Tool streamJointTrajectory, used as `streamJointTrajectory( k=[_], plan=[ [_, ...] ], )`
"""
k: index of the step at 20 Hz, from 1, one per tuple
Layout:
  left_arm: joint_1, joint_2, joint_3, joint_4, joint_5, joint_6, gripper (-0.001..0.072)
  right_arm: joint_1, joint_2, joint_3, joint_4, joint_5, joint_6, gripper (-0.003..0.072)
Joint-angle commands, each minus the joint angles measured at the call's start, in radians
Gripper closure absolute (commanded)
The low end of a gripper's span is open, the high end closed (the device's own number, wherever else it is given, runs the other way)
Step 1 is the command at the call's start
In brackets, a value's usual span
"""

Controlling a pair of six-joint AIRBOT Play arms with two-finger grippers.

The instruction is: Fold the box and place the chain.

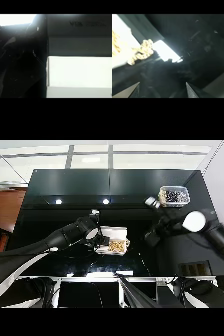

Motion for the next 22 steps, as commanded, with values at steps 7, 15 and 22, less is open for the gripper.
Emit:
streamJointTrajectory(
  k=[7, 15, 22],
  plan=[
    [0.000, 0.000, 0.001, 0.000, 0.000, 0.000, 0.0677, 0.156, -0.135, -0.178, 0.259, -0.407, -0.707, -0.0010],
    [0.000, 0.000, 0.001, 0.000, 0.000, 0.000, 0.0677, 0.156, -0.200, -0.179, 0.405, -0.476, -0.773, 0.0154],
    [0.000, 0.000, 0.001, 0.000, 0.002, 0.000, 0.0677, 0.156, -0.210, -0.179, 0.418, -0.504, -0.779, 0.0284]
  ],
)
